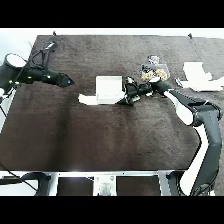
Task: Fold the box and place the chain.
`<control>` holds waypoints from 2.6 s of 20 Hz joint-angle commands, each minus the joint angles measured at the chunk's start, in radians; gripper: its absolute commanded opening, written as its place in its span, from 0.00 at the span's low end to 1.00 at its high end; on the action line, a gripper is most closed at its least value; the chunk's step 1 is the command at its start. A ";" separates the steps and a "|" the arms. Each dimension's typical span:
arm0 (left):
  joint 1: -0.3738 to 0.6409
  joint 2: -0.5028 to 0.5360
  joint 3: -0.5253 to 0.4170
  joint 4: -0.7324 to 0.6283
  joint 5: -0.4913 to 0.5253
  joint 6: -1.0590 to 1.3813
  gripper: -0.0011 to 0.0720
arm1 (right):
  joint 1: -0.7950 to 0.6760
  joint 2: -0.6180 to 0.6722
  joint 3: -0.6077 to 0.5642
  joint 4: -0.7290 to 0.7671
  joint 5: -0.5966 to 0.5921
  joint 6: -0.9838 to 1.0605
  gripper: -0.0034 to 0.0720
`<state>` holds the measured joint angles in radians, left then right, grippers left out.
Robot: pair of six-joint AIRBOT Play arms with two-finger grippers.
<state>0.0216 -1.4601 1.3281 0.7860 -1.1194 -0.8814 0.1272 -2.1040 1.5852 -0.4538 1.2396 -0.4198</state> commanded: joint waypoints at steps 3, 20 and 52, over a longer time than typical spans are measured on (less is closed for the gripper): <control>0.034 0.016 -0.011 0.018 -0.038 -0.147 0.04 | 0.000 0.000 0.000 0.000 0.000 0.000 0.83; -0.039 -0.352 -0.080 -0.082 0.168 -0.182 0.04 | 0.000 0.000 0.000 0.000 0.000 0.000 0.83; -0.150 -0.337 0.024 -0.255 0.052 -0.118 0.34 | 0.000 0.000 0.000 0.000 0.000 0.000 0.83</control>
<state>-0.1272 -1.7981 1.3487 0.5404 -1.0489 -1.0042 0.1272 -2.1044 1.5852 -0.4538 1.2396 -0.4202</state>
